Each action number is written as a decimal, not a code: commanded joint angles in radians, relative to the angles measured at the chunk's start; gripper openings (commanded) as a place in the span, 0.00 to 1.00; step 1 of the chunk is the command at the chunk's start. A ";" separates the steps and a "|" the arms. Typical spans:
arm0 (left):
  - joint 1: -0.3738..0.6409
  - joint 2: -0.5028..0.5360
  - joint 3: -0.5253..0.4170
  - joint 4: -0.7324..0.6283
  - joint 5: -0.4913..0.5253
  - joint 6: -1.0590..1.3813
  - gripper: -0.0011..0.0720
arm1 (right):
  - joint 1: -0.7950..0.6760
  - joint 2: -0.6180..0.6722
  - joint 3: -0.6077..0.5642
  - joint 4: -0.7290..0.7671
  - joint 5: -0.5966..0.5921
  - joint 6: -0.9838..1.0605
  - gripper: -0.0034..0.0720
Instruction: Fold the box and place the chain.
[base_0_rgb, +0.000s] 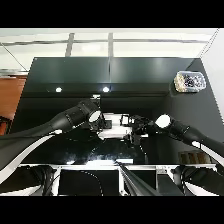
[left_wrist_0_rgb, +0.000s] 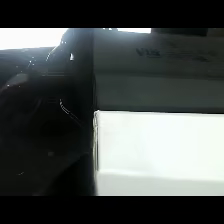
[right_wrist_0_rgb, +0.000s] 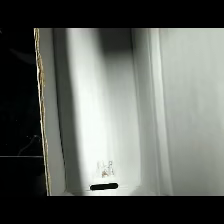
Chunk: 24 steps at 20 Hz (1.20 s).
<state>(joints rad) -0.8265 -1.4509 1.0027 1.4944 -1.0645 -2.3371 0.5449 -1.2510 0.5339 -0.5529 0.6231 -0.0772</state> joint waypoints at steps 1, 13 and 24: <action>-0.001 0.000 0.002 -0.008 -0.002 0.011 0.50 | 0.000 0.000 0.000 0.003 0.000 0.002 0.63; -0.001 0.000 0.001 0.000 0.009 0.038 0.05 | 0.000 0.000 0.000 0.003 0.000 0.002 0.63; -0.001 0.000 0.002 -0.011 0.008 0.064 0.05 | -0.003 0.131 0.002 -0.173 0.056 0.152 1.00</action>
<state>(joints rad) -0.8272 -1.4509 1.0042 1.4834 -1.0519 -2.2799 0.5430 -1.1709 0.5346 -0.6289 0.6495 0.0288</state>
